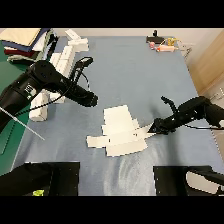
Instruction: Fold the box.
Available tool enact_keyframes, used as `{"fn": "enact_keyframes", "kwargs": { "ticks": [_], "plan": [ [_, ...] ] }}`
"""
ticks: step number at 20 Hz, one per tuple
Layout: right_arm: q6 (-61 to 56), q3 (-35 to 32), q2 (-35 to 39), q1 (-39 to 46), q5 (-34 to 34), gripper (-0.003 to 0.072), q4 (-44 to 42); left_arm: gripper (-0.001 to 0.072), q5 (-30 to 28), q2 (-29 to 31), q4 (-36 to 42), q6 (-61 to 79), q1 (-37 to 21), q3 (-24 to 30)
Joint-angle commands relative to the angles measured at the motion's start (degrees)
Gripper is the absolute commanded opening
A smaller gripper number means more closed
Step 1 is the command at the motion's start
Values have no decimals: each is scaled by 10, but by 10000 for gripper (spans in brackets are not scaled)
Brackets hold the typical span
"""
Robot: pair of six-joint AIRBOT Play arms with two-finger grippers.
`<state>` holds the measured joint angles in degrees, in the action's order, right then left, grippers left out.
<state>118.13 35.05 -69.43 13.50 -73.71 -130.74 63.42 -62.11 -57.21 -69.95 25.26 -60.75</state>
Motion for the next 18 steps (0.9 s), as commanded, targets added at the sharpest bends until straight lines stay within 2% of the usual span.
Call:
{"fn": "enact_keyframes", "kwargs": {
  "ticks": [1, 3, 6, 10, 13, 16, 18],
  "plan": [
    [28, 11, -42, 0, -14, 220, -14, 13, -7, 0, 0, 0, 0, -1],
    [48, 11, -42, 0, -9, 116, -24, 13, -11, 0, 0, 0, 0, -1],
    [55, 11, -41, -1, -10, 2, -33, 13, -14, 0, 5, 0, 0, -1],
    [50, -13, -5, -18, -12, 1, -53, 14, -2, 0, 13, -1, -5, -1],
    [42, -97, 82, -57, 80, 1, -119, 13, 40, 0, 36, -2, -46, 1],
    [7, -181, 193, -108, 155, 1, -122, 14, 88, 0, 45, 0, -90, 25],
    [-19, -209, 261, -125, 178, 1, -120, 14, 88, 0, 45, 3, -104, 42]
  ]
}}
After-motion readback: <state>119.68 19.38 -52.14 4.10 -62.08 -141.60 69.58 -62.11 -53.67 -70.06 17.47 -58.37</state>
